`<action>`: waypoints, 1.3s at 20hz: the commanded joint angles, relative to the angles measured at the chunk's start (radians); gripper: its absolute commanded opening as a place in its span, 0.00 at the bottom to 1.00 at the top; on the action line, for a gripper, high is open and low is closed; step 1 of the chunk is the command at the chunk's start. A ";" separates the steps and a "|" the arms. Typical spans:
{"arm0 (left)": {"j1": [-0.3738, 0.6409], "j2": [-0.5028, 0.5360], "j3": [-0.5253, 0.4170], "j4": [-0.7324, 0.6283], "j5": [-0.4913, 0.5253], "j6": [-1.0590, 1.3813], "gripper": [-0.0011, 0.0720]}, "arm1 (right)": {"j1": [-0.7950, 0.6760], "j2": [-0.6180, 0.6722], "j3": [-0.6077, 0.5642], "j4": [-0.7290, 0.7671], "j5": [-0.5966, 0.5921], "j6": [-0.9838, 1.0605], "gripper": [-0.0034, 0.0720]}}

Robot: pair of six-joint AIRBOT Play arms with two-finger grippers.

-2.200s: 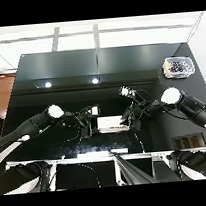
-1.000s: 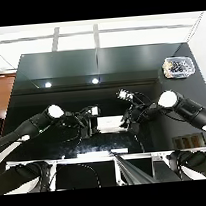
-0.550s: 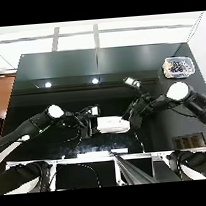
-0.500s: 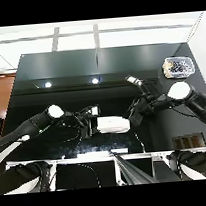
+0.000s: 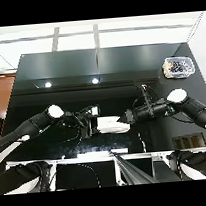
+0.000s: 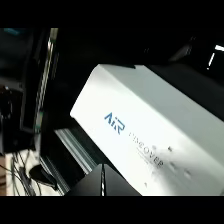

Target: Fold the box and place the chain.

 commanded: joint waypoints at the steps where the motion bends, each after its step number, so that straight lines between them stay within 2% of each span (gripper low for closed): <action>1: 0.000 0.000 0.000 0.000 0.000 0.000 0.55 | -0.001 -0.040 -0.014 0.060 -0.045 0.002 0.06; 7: 0.000 0.000 0.000 0.000 0.000 0.000 0.55 | 0.037 -0.080 -0.014 0.053 -0.023 0.003 0.06; 12: 0.000 0.000 0.000 0.000 0.000 0.000 0.55 | 0.081 -0.093 -0.014 0.041 -0.101 0.004 0.06; 18: 0.000 0.000 0.000 0.000 0.000 0.000 0.55 | 0.105 -0.114 -0.014 -0.051 -0.112 0.035 0.06; 26: 0.000 0.000 0.000 0.000 0.000 0.000 0.55 | 0.125 -0.124 -0.009 -0.054 -0.132 -0.023 0.06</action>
